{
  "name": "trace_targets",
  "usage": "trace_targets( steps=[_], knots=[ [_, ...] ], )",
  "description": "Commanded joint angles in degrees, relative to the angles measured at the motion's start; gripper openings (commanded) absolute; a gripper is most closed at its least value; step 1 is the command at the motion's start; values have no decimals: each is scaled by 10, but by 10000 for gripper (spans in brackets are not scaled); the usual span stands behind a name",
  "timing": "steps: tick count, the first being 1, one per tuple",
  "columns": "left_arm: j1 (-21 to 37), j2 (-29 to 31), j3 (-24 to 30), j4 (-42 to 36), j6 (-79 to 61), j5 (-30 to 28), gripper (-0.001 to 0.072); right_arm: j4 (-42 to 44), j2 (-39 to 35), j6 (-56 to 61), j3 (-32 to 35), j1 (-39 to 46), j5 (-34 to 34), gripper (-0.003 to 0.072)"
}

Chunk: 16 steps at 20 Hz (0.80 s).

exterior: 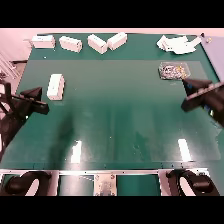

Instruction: Fold the box and place the chain.

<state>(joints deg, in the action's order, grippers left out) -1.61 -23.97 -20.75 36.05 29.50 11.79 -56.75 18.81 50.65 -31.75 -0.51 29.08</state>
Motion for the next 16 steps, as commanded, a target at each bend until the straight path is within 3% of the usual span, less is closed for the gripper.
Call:
trace_targets(
  steps=[1, 6, 16],
  knots=[
    [0, 15, 61, 4, 2, -69, 13, -35, -141, 16, 166, 0, -110, 7],
    [0, 15, 116, 18, -8, -153, 12, -33, -177, 60, 271, 0, -136, 9],
    [0, 14, 124, 16, -40, -146, 20, -38, -177, 74, 289, 0, -136, 11]
  ],
)
